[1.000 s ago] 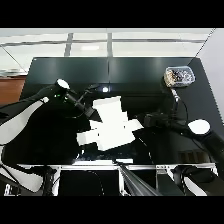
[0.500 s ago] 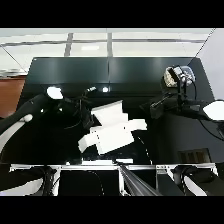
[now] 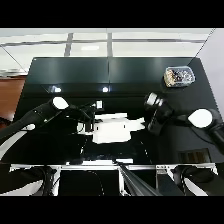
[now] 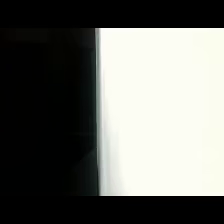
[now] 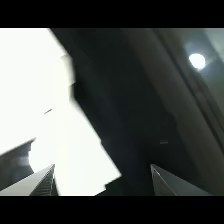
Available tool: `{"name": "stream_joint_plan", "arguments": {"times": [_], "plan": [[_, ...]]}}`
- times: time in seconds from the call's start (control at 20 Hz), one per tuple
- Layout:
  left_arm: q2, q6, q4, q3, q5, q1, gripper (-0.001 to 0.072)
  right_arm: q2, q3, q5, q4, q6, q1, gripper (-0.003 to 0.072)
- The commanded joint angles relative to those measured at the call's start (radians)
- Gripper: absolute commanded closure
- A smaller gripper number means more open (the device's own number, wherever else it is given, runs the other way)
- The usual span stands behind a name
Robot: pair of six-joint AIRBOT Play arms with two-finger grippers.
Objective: Fold the box and place the chain.
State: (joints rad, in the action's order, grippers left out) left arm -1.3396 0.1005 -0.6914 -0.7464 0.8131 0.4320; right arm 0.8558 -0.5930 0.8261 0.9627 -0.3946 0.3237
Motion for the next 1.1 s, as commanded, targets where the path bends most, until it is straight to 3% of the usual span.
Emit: {"name": "stream_joint_plan", "arguments": {"times": [0.0,0.2,0.35,0.6,0.75,1.05], "plan": [[-0.009,0.083,-0.003,-0.006,-0.043,0.012,0.0682,0.048,0.055,0.002,-0.008,0.197,0.076,-0.0015],[-0.009,0.082,-0.003,-0.006,-0.043,0.012,0.0682,0.144,0.057,-0.007,-0.084,0.348,0.143,-0.0015],[-0.009,0.082,-0.003,-0.006,-0.043,0.012,0.0682,0.198,0.057,-0.028,-0.128,0.351,0.195,-0.0015],[-0.009,0.025,0.0,-0.006,-0.043,0.012,0.0682,0.281,0.058,-0.192,-0.188,0.353,0.286,-0.0015],[-0.009,0.026,0.0,-0.006,-0.043,0.012,0.0682,0.271,0.055,-0.251,-0.251,0.376,0.295,-0.0015],[-0.009,0.026,0.001,-0.006,-0.044,0.012,0.0682,0.198,0.023,-0.246,-0.222,0.374,0.184,-0.0015]]}}
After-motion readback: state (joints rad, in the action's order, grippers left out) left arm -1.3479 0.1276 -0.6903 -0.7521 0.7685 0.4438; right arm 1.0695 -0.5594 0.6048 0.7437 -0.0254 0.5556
